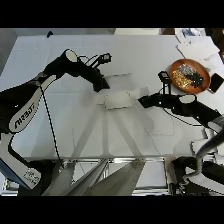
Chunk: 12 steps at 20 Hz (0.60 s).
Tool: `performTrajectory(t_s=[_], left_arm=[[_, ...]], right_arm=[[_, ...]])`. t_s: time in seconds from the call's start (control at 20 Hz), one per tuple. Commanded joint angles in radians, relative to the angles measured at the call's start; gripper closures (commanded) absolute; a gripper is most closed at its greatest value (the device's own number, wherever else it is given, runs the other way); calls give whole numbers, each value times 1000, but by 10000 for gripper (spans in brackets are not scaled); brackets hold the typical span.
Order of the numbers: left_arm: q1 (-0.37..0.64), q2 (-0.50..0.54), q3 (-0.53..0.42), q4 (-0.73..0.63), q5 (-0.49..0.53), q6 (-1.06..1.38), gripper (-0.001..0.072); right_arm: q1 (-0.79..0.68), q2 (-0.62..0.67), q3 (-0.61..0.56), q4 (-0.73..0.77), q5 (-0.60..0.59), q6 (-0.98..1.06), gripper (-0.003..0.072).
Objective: Fold the box and place the chain.
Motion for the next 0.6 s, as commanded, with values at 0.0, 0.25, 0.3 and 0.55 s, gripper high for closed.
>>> performTrajectory(t_s=[0.0,0.25,0.3,0.55], left_arm=[[0,22,0,23,-5,-116,706],[10,215,0,190,-40,-139,708],[17,265,0,229,-48,-158,708],[57,469,-14,233,-282,-224,711]], right_arm=[[0,42,1,-14,45,2,89],[0,249,1,-194,26,107,90],[0,299,1,-258,16,155,90],[0,533,1,-558,-2,443,91]])
